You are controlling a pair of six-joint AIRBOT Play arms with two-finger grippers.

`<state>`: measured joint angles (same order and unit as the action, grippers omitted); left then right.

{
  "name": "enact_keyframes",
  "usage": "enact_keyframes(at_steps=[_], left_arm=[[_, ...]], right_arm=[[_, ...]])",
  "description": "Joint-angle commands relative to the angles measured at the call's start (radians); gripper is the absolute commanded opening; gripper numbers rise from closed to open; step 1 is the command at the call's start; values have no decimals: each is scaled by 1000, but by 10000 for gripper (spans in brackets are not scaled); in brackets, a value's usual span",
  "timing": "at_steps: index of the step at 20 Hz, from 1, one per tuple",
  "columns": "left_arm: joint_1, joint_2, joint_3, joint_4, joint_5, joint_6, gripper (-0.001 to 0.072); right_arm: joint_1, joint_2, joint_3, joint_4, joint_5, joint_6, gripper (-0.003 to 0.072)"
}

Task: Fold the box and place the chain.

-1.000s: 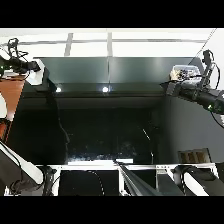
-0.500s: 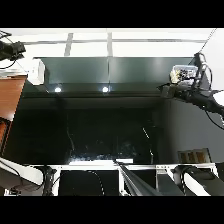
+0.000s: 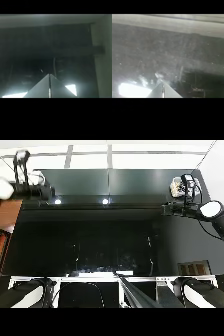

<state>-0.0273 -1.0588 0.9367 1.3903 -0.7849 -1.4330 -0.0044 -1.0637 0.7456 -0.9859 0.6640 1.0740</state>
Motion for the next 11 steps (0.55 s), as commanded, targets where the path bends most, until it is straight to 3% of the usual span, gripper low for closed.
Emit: enact_keyframes(at_steps=[1, 11], left_arm=[[-27, 151, -214, 15, 124, 13, 29], [-29, 93, -214, 14, 154, 12, 29]], right_arm=[[-1, -6, 1, -43, -7, 6, 12], [-1, -6, 1, -43, -7, 6, 12]])
